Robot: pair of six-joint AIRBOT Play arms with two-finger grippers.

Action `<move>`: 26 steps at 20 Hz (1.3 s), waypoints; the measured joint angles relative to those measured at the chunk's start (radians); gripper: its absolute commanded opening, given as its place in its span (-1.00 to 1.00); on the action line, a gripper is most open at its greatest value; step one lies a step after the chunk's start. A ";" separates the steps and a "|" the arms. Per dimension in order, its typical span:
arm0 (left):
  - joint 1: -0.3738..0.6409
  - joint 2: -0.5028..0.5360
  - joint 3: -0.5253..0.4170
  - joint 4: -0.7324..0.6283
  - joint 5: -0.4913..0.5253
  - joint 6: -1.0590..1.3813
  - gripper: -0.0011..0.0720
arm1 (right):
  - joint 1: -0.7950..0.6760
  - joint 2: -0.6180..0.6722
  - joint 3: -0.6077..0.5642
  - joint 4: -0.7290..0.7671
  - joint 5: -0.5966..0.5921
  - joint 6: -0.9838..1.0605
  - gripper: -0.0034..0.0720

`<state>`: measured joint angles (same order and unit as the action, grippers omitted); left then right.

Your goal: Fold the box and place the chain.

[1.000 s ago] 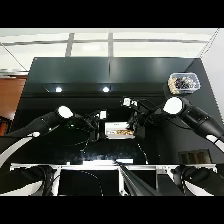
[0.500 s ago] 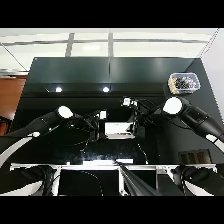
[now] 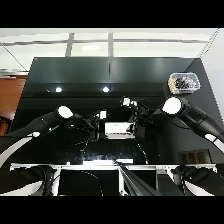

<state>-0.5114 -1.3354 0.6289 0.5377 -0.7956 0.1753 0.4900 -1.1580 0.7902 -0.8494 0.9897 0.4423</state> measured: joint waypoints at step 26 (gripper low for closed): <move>0.000 0.000 0.000 0.000 0.002 0.001 0.04 | 0.004 -0.027 -0.016 -0.012 0.025 0.016 0.45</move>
